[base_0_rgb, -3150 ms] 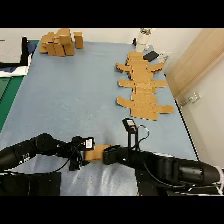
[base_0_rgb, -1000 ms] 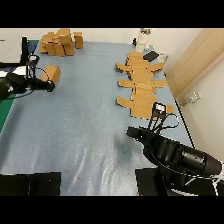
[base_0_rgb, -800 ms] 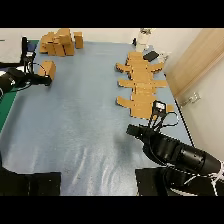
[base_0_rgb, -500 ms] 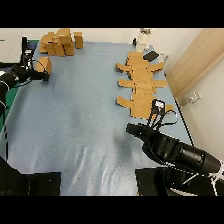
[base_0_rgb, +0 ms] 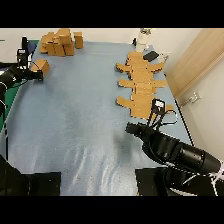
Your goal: Fold the box.
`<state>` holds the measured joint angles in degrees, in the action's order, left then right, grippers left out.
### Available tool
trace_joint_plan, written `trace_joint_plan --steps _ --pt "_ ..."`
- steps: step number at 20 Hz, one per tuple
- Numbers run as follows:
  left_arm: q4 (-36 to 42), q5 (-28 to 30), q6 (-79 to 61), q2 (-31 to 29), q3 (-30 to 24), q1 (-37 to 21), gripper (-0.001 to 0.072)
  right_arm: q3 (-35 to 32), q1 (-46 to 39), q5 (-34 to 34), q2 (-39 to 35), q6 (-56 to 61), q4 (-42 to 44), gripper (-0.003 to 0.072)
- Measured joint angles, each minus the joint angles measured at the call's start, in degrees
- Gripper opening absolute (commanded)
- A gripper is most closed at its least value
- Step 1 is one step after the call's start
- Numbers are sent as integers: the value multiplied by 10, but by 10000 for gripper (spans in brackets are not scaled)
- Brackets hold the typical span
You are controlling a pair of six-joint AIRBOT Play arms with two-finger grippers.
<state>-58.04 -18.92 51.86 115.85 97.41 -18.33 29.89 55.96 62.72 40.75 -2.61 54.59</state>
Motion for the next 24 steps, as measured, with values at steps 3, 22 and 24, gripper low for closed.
trace_joint_plan --steps 3,22,24 --pt "-2 -23 4 -2 1 -4 720 0 0 -8 0 0 0 3" --pt "-20 -453 17 -186 -22 87 10 43 -91 -93 47 -201 182 2" --pt "-22 -469 18 -226 -67 141 9 84 -135 -94 90 -299 242 2"
